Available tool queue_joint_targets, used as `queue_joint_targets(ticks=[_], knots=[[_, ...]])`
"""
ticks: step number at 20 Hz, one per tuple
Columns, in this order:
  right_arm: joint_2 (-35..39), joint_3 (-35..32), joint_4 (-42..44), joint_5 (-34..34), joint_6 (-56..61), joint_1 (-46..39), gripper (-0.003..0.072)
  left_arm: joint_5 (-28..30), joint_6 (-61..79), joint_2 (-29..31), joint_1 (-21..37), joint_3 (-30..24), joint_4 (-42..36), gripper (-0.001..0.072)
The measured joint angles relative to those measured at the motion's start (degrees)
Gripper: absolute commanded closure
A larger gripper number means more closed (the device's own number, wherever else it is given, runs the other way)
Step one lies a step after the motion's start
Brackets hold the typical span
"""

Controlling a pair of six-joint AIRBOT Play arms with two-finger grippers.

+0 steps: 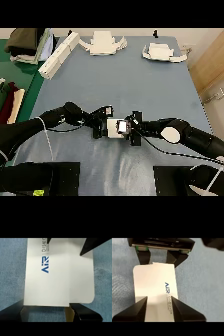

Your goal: Fold the box.

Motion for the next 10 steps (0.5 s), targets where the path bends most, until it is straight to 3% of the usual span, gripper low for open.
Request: queue_joint_targets(ticks=[10], knots=[[-2.54, -0.02, -1.29, -3.61, -3.74, 0.02, 0.0136, 0.22, -0.09, 0.00, 0.00, 0.02, 0.00, 0.0227]])
